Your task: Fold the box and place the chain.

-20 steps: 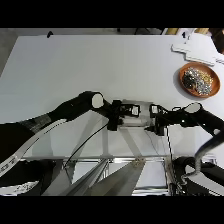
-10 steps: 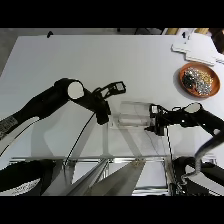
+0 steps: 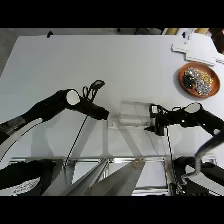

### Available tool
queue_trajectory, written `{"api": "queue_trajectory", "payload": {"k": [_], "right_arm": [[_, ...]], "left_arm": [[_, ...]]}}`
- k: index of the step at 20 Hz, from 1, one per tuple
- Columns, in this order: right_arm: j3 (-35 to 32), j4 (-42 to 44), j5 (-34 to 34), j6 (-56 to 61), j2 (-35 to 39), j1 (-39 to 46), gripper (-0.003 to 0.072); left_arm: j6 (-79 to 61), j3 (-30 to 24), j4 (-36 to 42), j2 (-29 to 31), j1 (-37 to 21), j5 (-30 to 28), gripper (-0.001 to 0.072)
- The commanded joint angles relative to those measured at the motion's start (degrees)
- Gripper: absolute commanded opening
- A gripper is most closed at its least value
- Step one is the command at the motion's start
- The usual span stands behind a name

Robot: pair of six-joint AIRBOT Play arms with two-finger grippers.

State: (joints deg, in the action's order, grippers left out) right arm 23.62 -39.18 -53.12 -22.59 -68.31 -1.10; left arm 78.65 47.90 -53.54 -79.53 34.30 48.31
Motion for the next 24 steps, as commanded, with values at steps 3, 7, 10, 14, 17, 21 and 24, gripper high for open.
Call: {"api": "queue_trajectory", "payload": {"k": [3, 7, 10, 14, 17, 21, 24], "right_arm": [[0.0, 0.0, 0.0, 0.0, 0.0, 0.0, 0.0344], [0.0, 0.0, 0.0, 0.0, 0.0, 0.0, 0.0344], [0.0, 0.0, 0.0, 0.0, 0.0, 0.0, 0.0344], [0.0, 0.0, 0.0, 0.0, 0.0, 0.0, 0.0344], [0.0, 0.0, 0.0, 0.0, 0.0, 0.0, 0.0344], [0.0, 0.0, 0.0, 0.0, 0.0, 0.0, 0.0344], [0.0, 0.0, 0.0, 0.0, 0.0, 0.0, 0.0344]], "left_arm": [[5.7, -1.0, 3.5, -3.6, 1.2, -1.8, 0.0002], [9.0, -1.0, 0.9, -3.6, 1.1, -1.4, 0.0002], [9.0, -1.0, 1.0, -3.6, 1.3, 0.8, 0.0002], [10.2, -1.0, 0.5, -2.5, 1.2, 2.9, 0.0002], [9.5, -1.0, 4.5, -2.5, 2.2, 1.6, 0.0003], [8.5, 0.1, 6.8, -1.6, 3.4, 1.0, 0.0010], [8.5, 0.9, 7.5, 0.3, 3.7, 0.3, 0.0044]]}}
